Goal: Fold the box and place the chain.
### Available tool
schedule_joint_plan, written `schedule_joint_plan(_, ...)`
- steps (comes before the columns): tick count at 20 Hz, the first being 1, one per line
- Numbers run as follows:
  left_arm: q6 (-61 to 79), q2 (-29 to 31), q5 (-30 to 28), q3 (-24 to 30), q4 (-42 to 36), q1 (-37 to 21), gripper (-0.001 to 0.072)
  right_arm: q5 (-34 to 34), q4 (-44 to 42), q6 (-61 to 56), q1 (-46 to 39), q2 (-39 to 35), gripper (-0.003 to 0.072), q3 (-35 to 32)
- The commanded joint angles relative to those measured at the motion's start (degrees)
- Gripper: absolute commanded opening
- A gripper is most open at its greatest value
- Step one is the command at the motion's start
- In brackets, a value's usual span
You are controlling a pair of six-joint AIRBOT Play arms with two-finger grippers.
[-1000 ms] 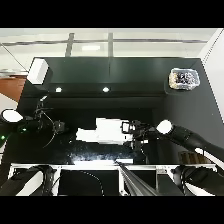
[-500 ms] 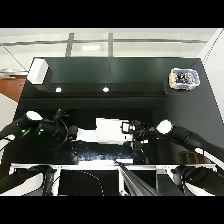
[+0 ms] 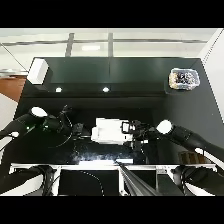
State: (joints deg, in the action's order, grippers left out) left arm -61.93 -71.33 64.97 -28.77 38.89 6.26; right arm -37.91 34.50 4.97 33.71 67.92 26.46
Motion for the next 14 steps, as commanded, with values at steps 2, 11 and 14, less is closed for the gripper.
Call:
schedule_joint_plan(2,-1.9,4.1,2.5,-2.3,-0.3,1.5,0.0633,0.0,0.0,0.0,0.0,0.0,0.0531,0.0)
schedule_joint_plan(11,-9.3,5.8,-9.8,-2.6,-0.1,14.9,0.0631,0.0,0.0,0.0,0.0,0.0,0.0531,0.0)
schedule_joint_plan(14,-13.0,5.8,-15.7,-2.6,1.2,19.6,0.0631,0.0,0.0,0.0,0.0,0.0,0.0531,0.0)
